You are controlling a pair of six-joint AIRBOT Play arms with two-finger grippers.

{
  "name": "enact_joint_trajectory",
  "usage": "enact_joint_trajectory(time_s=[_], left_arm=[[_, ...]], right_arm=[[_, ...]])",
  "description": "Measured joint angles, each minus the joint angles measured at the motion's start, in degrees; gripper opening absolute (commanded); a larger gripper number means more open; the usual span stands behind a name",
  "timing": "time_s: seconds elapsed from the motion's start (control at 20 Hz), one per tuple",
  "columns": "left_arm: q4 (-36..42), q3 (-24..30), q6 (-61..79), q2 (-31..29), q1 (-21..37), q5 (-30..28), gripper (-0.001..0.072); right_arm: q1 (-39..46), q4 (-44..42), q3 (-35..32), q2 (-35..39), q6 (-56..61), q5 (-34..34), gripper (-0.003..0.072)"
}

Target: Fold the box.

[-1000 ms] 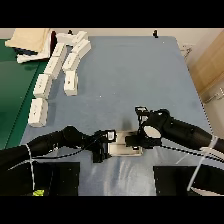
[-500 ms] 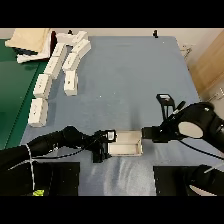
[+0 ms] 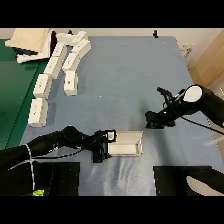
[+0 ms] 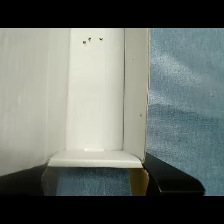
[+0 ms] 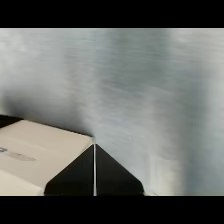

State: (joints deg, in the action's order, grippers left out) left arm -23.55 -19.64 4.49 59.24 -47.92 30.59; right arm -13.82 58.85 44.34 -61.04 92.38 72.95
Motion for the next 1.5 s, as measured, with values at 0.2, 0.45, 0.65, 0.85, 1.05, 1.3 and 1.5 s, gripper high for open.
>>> enact_joint_trajectory(time_s=[0.2,0.45,0.65,0.85,1.05,1.3,1.5], left_arm=[[0.0,0.0,0.0,0.0,0.0,0.0,0.0441],[0.0,0.0,0.0,0.0,0.0,0.0,0.0441],[0.0,0.0,0.0,0.0,0.0,0.0,0.0441],[0.0,0.0,0.0,0.0,0.0,0.0,0.0441],[0.0,0.0,0.0,0.0,0.0,0.0,0.0441],[0.0,0.0,0.0,0.0,0.0,0.0,0.0441],[0.0,0.0,0.0,0.0,0.0,0.0,0.0441]], right_arm=[[3.4,-20.3,0.0,-10.1,-16.3,2.7,0.0002],[1.3,-28.5,-0.6,-12.6,-28.4,9.7,0.0002],[-5.4,-25.8,-3.4,-8.6,-31.4,8.4,0.0002],[-13.6,-19.7,-6.1,-3.4,-32.7,2.0,0.0002],[-21.1,-12.1,-6.9,2.2,-34.0,-5.5,0.0002],[-29.5,-3.2,-7.7,9.2,-34.8,-14.7,0.0002],[-37.0,3.0,-11.8,15.1,-34.9,-24.0,0.0003]])
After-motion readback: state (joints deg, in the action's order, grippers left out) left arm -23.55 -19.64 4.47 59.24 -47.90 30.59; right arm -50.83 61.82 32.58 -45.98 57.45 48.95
